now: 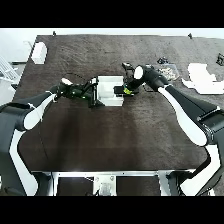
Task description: Fold the box and place the chain.
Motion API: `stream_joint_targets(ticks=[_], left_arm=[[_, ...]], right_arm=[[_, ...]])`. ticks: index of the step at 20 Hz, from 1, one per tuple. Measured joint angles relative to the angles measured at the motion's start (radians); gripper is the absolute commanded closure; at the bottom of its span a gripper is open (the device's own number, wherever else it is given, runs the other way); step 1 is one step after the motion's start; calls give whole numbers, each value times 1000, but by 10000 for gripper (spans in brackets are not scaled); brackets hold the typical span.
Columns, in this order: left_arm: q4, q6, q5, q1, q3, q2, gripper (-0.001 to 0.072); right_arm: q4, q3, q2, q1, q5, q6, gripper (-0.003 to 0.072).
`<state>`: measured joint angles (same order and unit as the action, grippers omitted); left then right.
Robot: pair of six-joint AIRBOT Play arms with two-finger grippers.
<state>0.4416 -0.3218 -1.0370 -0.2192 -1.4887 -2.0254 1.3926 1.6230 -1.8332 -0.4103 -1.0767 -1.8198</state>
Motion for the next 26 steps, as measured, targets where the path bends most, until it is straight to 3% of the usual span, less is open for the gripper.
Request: stream_joint_targets(ticks=[7,17,25,26], left_arm=[[0,0,0,0,0,0,302],[0,0,0,0,0,0,302],[-1,0,0,0,0,0,302],[-1,0,0,0,0,0,302]], right_arm=[[164,9,0,-39,-23,-179,254],[203,10,-2,-53,-76,-241,257],[202,69,-51,-57,-100,-246,352],[202,79,-58,-57,-101,-246,406]])
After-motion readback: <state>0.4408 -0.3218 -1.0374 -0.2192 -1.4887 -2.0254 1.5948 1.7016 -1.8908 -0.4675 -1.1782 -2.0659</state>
